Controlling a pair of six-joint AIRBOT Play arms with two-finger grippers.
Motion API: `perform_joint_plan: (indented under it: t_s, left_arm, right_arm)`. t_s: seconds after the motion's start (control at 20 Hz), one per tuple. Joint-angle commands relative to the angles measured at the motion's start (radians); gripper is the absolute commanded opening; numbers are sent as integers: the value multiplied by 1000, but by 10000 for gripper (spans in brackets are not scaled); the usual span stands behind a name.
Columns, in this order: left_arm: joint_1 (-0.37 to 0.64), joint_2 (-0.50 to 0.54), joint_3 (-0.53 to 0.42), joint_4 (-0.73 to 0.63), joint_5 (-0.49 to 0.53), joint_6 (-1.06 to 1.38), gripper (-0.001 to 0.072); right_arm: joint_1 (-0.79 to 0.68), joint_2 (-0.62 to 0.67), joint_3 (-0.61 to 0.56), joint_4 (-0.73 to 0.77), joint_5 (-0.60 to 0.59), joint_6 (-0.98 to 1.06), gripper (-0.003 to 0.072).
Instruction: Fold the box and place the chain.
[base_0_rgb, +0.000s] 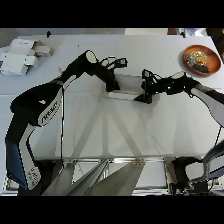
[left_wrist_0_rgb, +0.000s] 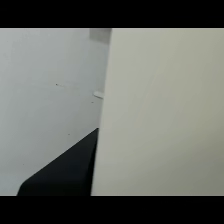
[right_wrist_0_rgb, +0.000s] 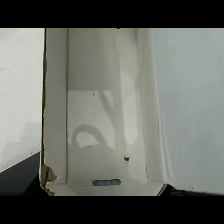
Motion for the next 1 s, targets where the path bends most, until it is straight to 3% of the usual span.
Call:
perform_joint_plan:
  t_s: [0.0,0.05,0.15,0.2,0.45,0.65,0.95]
  left_arm:
    - [1,2,1,-7,-25,2,226]
    - [1,2,1,-7,-35,2,284]
    - [1,2,1,-7,-52,0,599]
    - [2,2,1,-6,-62,-24,706]
    - [3,9,1,5,-132,-59,701]
    - [4,54,1,23,-126,-58,701]
    - [4,142,1,251,-114,-62,701]
  right_arm:
    - [0,0,1,0,5,2,535]
    - [0,0,1,0,5,2,535]
    - [0,0,1,0,5,2,535]
    - [0,0,1,0,5,2,535]
    - [0,0,1,0,5,2,535]
    - [0,0,1,0,5,2,535]
    - [0,0,1,0,5,2,535]
